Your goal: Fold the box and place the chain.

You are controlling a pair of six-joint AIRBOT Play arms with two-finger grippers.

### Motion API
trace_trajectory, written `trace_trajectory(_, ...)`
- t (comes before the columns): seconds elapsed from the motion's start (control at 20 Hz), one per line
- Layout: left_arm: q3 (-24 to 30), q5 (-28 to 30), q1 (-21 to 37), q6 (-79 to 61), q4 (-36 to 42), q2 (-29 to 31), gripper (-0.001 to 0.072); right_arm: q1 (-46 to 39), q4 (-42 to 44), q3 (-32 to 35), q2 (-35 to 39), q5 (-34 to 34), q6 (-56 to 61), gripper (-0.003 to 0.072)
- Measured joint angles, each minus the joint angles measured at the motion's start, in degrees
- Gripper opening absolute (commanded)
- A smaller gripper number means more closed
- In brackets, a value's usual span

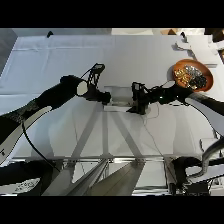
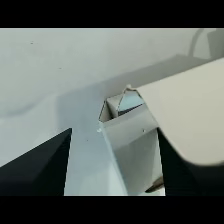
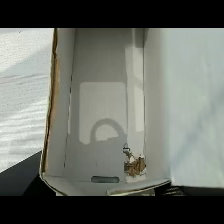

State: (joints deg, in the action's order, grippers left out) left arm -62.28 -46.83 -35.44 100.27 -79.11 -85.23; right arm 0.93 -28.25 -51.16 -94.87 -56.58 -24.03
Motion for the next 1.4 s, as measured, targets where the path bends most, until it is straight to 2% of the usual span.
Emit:
trace_trajectory(0.35, -0.87, -1.18, -2.12, 7.5, -1.81, -1.01, 0.0564, 0.0, -0.02, 0.0, 0.0, 0.0, 0.0, 0.053)
trace_trajectory(0.7, -1.31, -1.9, -3.08, 9.16, 0.17, -1.07, 0.0556, 0.0, -0.02, 0.0, 0.0, 0.0, 0.02, 0.053)
trace_trajectory(0.85, -2.16, -1.9, -4.0, 9.29, -1.29, -1.09, 0.055, 0.0, -0.02, 0.0, 0.0, 0.0, 0.02, 0.053)
trace_trajectory(0.9, -2.43, -1.9, -4.31, 9.46, -2.49, -1.09, 0.0495, 0.0, -0.02, 0.0, 0.0, 0.0, 0.02, 0.053)
trace_trajectory(0.95, -2.62, -1.9, -4.55, 9.99, -3.21, -1.11, 0.048, 0.0, -0.02, 0.0, 0.0, 0.0, 0.02, 0.053)
trace_trajectory(1.1, -2.95, -2.21, -4.94, 11.96, -4.46, -1.27, 0.0474, 0.0, -0.02, 0.0, 0.0, 0.0, 0.0, 0.053)
trace_trajectory(1.2, -3.04, -2.36, -5.11, 12.61, -4.98, -1.46, 0.0433, 0.0, -0.02, 0.0, 0.0, 0.0, 0.02, 0.053)
trace_trajectory(1.4, -3.08, -2.51, -5.95, 13.38, -5.77, -2.29, 0.043, 0.0, -0.02, 0.0, 0.0, -0.02, 0.02, 0.053)
